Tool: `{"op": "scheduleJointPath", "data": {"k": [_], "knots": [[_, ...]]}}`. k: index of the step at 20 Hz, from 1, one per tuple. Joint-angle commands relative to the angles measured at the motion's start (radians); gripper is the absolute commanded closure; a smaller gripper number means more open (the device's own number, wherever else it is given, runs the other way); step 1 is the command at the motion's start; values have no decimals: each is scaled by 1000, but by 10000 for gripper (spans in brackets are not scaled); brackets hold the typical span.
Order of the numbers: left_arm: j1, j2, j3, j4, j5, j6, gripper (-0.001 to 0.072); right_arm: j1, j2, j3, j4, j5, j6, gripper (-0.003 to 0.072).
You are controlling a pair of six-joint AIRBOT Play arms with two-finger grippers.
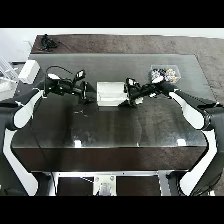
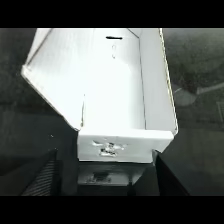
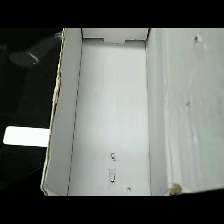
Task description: Fold the box and place the chain.
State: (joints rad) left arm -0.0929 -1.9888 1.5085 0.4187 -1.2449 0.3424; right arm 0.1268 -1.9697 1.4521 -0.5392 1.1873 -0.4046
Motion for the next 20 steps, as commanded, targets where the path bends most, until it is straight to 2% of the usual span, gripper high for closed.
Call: {"op": "scheduleJointPath", "data": {"k": [1,9,20], "knots": [[-1,-13,0,-8,-15,7,-11,0,0,0,0,0,0,100],[-11,-29,0,-44,0,49,-11,0,0,0,0,0,0,100],[-22,-46,0,-19,-2,40,-11,0,0,0,0,0,0,100]]}}
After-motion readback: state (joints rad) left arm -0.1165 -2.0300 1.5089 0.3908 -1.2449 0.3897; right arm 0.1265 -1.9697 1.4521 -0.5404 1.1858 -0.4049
